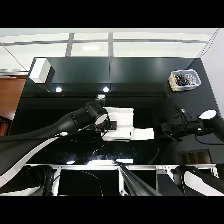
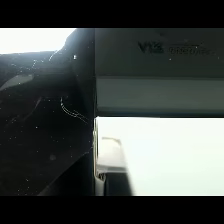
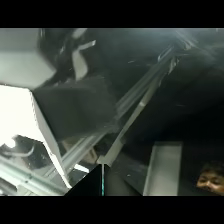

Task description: Fold the box and place the chain.

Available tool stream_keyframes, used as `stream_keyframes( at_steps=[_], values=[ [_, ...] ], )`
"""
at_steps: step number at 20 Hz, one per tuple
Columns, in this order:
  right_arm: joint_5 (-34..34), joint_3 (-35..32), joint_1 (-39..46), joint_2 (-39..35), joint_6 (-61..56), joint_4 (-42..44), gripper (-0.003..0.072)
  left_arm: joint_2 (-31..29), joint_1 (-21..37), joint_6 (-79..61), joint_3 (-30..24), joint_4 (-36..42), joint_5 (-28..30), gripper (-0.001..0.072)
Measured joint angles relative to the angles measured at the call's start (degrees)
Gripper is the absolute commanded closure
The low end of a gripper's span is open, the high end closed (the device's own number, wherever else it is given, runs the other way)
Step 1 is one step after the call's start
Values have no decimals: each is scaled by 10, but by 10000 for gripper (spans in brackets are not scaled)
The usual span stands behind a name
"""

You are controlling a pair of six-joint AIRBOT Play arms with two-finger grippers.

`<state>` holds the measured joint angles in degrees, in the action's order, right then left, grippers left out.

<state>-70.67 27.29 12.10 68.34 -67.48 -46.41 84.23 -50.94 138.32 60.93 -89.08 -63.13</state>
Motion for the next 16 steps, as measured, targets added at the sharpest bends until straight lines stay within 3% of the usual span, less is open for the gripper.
stream_keyframes(
  at_steps=[7, 12, 13, 14, 15, 16],
  values=[
    [43, 1, -99, 24, 44, 90, 676, 0, 0, -1, 0, 0, -1, 684],
    [42, 3, -121, 27, 80, 146, 675, 0, 0, -1, 0, 0, 0, 684],
    [39, 4, -123, 27, 88, 154, 598, 0, 0, -1, 0, 0, 0, 684],
    [35, 4, -125, 27, 96, 163, 298, 0, 0, -1, 0, 0, 0, 684],
    [32, 5, -126, 27, 103, 173, 97, 0, 0, -1, 0, 0, 0, 684],
    [30, 5, -127, 27, 107, 179, 93, 0, 0, -1, 0, 0, 0, 684]
  ],
)
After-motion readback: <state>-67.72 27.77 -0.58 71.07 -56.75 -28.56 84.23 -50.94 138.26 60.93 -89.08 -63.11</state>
